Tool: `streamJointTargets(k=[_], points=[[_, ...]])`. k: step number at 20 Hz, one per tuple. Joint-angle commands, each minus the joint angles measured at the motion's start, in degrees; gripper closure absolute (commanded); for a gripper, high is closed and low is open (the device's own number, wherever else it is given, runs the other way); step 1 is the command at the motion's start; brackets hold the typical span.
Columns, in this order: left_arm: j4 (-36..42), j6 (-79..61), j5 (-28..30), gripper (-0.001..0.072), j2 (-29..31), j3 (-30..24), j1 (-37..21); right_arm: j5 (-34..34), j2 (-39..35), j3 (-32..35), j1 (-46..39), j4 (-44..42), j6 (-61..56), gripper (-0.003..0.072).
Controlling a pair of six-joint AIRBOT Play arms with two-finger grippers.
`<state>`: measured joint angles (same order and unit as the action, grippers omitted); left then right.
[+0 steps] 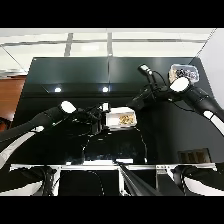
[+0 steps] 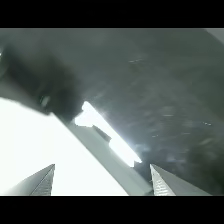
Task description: Fold the box and place the chain.
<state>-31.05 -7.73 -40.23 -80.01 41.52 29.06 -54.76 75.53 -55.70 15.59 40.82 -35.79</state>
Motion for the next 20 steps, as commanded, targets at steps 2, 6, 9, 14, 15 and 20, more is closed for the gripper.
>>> streamJointTargets(k=[2, 6, 9, 14, 15, 20], points=[[0.0, 0.0, 0.0, 0.0425, 0.0, 0.0, -0.1, -9.5, -0.4, -1.3, 1.0, 3.0, 16.9, -0.0011], [0.0, 0.0, 0.0, 0.0425, 0.0, 0.0, -0.1, -9.1, -0.2, -1.2, 3.3, 4.3, 17.7, -0.0011], [0.0, 0.0, 0.0, 0.0425, 0.0, 0.0, -0.1, -9.1, -0.2, -1.2, 4.9, 6.2, 18.5, -0.0011], [0.0, 0.0, 0.0, 0.0425, 0.0, 0.0, -0.1, -8.3, 0.5, -1.2, 5.6, 7.9, 18.5, -0.0010], [0.0, 0.0, 0.0, 0.0425, 0.0, 0.0, -0.1, -8.0, 0.6, -1.2, 5.7, 7.9, 18.5, -0.0009], [0.0, 0.0, 0.0, 0.0425, 0.0, 0.0, -0.1, -8.3, 0.7, -1.2, 5.6, 7.9, 18.6, 0.0375]])
